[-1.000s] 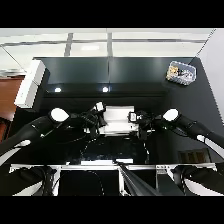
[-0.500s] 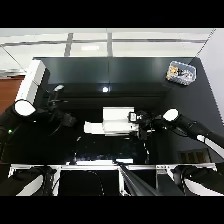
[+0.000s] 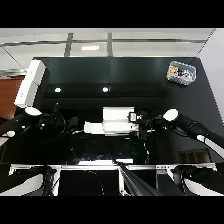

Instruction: Fold the box and place the chain.

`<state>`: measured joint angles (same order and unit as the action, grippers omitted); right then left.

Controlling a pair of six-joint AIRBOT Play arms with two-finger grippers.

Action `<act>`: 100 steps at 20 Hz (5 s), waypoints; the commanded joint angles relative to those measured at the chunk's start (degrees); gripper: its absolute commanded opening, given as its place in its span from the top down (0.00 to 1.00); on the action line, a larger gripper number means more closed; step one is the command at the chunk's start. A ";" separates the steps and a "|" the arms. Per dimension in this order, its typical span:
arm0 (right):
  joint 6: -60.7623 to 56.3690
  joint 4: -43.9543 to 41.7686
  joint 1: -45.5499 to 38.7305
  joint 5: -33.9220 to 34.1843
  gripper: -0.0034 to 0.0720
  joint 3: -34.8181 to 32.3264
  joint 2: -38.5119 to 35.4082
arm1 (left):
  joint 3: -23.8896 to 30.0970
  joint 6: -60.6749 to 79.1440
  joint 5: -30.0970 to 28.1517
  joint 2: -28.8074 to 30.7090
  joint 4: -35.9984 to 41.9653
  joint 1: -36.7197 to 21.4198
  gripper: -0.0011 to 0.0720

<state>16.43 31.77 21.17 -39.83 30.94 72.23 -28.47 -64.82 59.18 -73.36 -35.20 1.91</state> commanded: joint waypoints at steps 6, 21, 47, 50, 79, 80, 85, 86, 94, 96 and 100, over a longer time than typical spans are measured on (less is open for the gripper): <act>-0.02 -0.02 0.02 -0.02 0.81 0.00 0.00 | -2.05 11.93 1.01 -2.84 12.04 7.85 0.58; -0.02 -0.02 0.02 -0.02 0.81 0.00 0.00 | -17.03 -8.90 0.15 -2.82 -0.02 20.17 0.33; -0.02 -0.02 0.02 0.00 0.81 0.00 0.00 | -23.06 -49.92 -6.54 -2.97 -35.43 38.38 0.56; -0.02 -0.02 0.02 -0.02 0.81 0.00 0.00 | -23.37 -51.65 -5.97 -4.13 -36.68 38.60 0.60; -0.02 -0.04 0.02 0.00 0.81 0.00 0.02 | -36.26 -74.69 4.11 -15.02 -52.57 46.42 0.95; -0.04 -0.02 0.02 0.00 0.81 0.00 0.02 | -36.26 -74.69 4.09 -15.02 -52.57 46.42 0.95; -0.04 -0.04 0.02 0.00 0.81 0.00 0.00 | -36.28 -74.71 4.72 -15.02 -52.54 46.40 0.47; -0.04 -0.02 0.02 0.00 0.81 0.00 0.02 | -36.28 -74.71 4.72 -15.02 -52.52 46.40 0.36; -0.04 -0.04 0.02 0.00 0.81 0.00 0.02 | -36.28 -74.69 4.50 -15.02 -52.35 46.42 0.70; -0.04 -0.02 0.02 0.00 0.81 0.00 0.00 | -36.28 -74.49 4.50 -15.02 -52.15 46.42 0.79; -0.04 -0.02 0.02 0.00 0.81 0.00 0.00 | -36.28 -74.44 4.28 -15.02 -52.22 46.42 0.95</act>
<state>16.47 31.79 21.17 -39.83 30.94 72.23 -64.71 -139.24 63.68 -88.38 -87.35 48.34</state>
